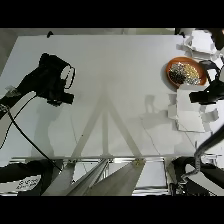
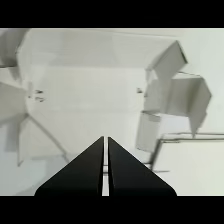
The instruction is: Fold the box and place the chain.
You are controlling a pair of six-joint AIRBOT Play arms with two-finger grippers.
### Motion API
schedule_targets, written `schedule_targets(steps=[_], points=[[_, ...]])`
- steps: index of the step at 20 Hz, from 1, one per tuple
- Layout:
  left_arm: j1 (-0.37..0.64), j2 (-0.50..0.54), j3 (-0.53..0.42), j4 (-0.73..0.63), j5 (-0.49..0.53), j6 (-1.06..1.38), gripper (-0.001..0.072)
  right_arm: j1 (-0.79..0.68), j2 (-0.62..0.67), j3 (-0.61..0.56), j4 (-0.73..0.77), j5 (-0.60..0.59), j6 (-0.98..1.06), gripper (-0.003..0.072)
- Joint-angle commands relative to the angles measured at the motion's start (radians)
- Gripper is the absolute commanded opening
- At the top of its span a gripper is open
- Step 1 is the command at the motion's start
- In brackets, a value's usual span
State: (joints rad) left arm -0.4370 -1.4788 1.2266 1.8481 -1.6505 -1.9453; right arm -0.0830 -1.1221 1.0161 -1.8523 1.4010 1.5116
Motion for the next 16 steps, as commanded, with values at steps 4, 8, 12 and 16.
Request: schedule_targets(steps=[4,8,12,16], points=[[0.001,0.001,0.000,0.000,0.000,0.000,0.0011,-0.040,-0.075,0.025,-0.180,0.060,0.008,0.0351],[0.001,0.001,0.000,0.000,0.000,0.000,0.0011,-0.226,-0.172,0.025,-0.168,0.028,-0.005,0.0596],[0.001,0.001,0.000,0.000,0.000,0.000,0.0011,-0.349,-0.256,0.024,0.047,-0.016,-0.151,0.0565],[0.001,0.001,0.000,0.000,0.000,0.000,0.0011,-0.348,-0.299,0.025,-0.062,-0.073,-0.095,0.0520]])
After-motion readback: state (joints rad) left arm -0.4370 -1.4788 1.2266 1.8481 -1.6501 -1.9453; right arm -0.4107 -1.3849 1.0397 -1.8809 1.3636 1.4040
